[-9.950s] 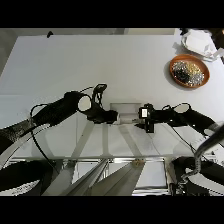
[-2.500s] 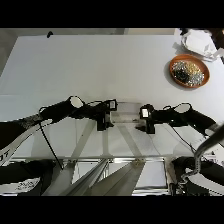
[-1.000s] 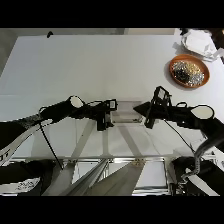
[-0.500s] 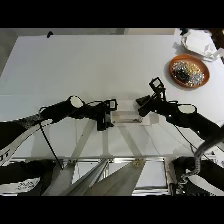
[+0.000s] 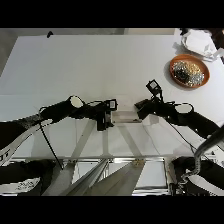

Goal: Fold the box and place the chain.

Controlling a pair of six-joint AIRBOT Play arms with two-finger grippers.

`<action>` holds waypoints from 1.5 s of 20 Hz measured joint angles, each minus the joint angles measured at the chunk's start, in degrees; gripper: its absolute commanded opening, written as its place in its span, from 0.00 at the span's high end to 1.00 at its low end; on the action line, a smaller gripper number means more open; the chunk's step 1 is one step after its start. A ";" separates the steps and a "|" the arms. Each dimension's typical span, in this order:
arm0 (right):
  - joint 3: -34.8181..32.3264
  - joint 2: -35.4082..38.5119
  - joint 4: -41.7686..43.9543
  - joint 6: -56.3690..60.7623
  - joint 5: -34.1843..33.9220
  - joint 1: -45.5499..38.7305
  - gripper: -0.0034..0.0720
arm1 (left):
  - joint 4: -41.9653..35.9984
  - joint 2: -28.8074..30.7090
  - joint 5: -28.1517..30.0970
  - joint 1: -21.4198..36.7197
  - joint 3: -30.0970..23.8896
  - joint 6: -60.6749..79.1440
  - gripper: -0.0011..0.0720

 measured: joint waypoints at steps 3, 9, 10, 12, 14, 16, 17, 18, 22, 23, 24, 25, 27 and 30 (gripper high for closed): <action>2.23 -0.02 -0.76 2.62 2.78 0.00 0.93 | -0.02 0.00 0.00 0.00 0.00 -0.02 0.53; 6.36 -0.02 -6.51 6.12 14.71 0.00 0.93 | -0.02 0.00 0.00 0.00 -0.02 0.00 0.53; 6.78 0.00 -8.85 6.97 17.40 0.00 0.93 | -0.02 0.00 0.00 0.00 0.00 -0.02 0.53; 7.34 0.55 -13.79 10.03 22.12 0.00 0.93 | -0.02 0.00 0.00 -0.02 0.00 -0.02 0.53; 7.65 2.45 -18.56 14.64 25.27 0.00 0.93 | -0.02 0.00 0.00 0.00 -0.02 0.00 0.53; 7.80 6.01 -22.56 18.36 27.30 0.00 0.93 | 0.00 0.00 0.00 0.00 -0.02 -0.02 0.53; 7.87 8.46 -24.50 19.91 28.00 0.00 0.93 | 0.00 0.00 0.00 0.00 -0.02 -0.02 0.53; 7.89 10.93 -26.60 21.20 28.68 0.00 0.93 | 0.00 0.00 0.00 0.00 -0.02 -0.02 0.53; 7.96 19.89 -41.13 24.41 32.76 0.00 0.92 | -0.02 0.00 0.00 0.00 -0.02 -0.02 0.53; 7.96 21.05 -45.44 24.70 33.55 0.00 0.80 | 0.00 0.00 0.00 0.00 -0.02 -0.02 0.53; 7.91 21.66 -49.11 24.70 34.34 0.00 0.63 | -0.02 0.00 0.00 0.00 0.00 -0.02 0.53; 7.85 21.75 -51.52 23.71 34.62 0.00 0.55 | 0.00 0.00 0.00 0.00 -0.02 -0.02 0.53; 7.43 20.39 -53.66 19.12 34.67 0.00 0.48 | 0.00 0.00 0.00 0.00 -0.02 0.00 0.53; 6.78 15.32 -53.75 8.24 33.16 0.00 0.48 | 0.00 0.00 0.00 0.00 -0.02 0.00 0.53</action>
